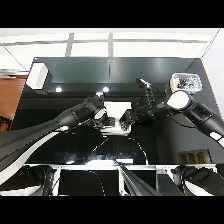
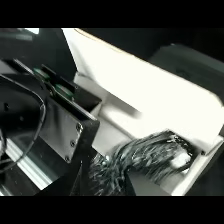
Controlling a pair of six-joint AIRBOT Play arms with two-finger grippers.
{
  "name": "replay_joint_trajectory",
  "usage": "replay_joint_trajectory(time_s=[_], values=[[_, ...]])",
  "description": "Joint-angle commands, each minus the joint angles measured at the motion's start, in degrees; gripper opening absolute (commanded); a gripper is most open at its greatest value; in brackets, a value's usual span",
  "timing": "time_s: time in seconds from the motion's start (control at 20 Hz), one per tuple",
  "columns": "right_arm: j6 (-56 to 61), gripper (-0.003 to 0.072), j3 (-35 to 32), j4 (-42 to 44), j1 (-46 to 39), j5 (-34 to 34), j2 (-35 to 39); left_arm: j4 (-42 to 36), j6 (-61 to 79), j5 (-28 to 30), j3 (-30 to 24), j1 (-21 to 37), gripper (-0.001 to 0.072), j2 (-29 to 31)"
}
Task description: Fold the box and place the chain.
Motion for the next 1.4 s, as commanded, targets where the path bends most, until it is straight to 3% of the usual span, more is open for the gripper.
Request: replay_joint_trajectory(time_s=[0.0,0.3,0.55,0.65,0.7,0.95,1.1,1.25,1.35], values=[[0.5,0.0334,0.3,-2.6,-2.5,4.4,1.1,0.0,0.0,-0.2,0.0,0.0,0.0025,0.0],[0.5,0.0332,1.1,-10.0,-20.7,11.8,13.3,-0.2,0.0,-0.1,0.0,0.1,0.0025,0.0],[-0.1,0.0331,1.1,-15.0,-24.0,16.2,16.1,0.0,2.3,-0.8,0.3,0.1,0.0051,-0.1],[-0.1,0.0331,1.0,-17.0,-24.0,16.9,16.1,0.0,0.8,-1.1,1.3,0.0,0.0495,0.0],[-0.1,0.0331,1.1,-17.2,-24.0,16.6,16.1,0.1,0.7,-1.2,2.0,0.0,0.0550,0.5],[-0.1,0.0331,1.0,-17.4,-24.0,16.2,16.1,2.6,16.3,-4.7,3.0,0.1,0.0554,9.7],[-0.1,0.0331,1.0,-17.6,-24.0,15.7,16.1,10.3,19.8,-8.4,-1.0,2.8,0.0554,17.9],[0.0,0.0331,0.9,-17.6,-24.0,15.4,16.1,8.5,23.1,-5.0,-9.0,14.0,0.0554,24.3],[0.0,0.0331,0.9,-17.6,-24.0,15.1,16.0,-4.6,31.3,2.6,-14.8,25.3,0.0553,25.8]])
